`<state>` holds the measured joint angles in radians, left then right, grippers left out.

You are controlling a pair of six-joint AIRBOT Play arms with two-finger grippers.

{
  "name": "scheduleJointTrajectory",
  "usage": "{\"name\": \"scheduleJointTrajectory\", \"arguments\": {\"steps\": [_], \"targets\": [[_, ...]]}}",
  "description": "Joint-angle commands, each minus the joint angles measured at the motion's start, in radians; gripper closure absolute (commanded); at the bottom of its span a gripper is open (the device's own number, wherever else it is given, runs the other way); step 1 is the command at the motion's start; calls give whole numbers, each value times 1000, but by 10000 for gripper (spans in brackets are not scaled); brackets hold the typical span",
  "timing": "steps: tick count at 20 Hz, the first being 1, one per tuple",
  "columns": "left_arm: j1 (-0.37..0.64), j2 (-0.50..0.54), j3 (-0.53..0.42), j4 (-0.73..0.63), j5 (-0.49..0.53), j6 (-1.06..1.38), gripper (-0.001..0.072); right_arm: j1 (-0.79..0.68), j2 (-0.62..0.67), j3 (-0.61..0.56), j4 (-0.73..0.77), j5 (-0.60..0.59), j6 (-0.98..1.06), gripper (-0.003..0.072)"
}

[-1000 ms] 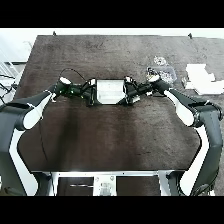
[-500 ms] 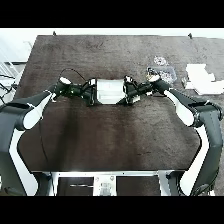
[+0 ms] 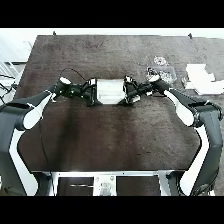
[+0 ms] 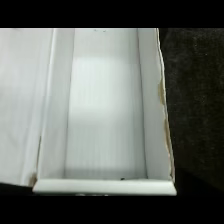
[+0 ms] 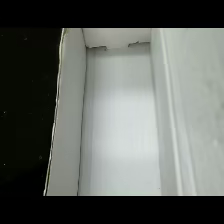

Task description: Fold the box and place the chain.

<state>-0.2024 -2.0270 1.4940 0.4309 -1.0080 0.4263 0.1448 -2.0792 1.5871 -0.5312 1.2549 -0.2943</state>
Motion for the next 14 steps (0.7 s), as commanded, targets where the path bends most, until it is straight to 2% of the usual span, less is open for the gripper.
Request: {"name": "scheduleJointTrajectory", "arguments": {"steps": [1,8,14], "targets": [[1,0,1,3,-6,0,289,-11,14,2,6,55,6,-34],[1,0,1,3,-6,0,288,-65,47,2,-121,74,132,-34],[1,0,1,3,-6,0,288,-130,85,2,-105,182,137,-34]]}}
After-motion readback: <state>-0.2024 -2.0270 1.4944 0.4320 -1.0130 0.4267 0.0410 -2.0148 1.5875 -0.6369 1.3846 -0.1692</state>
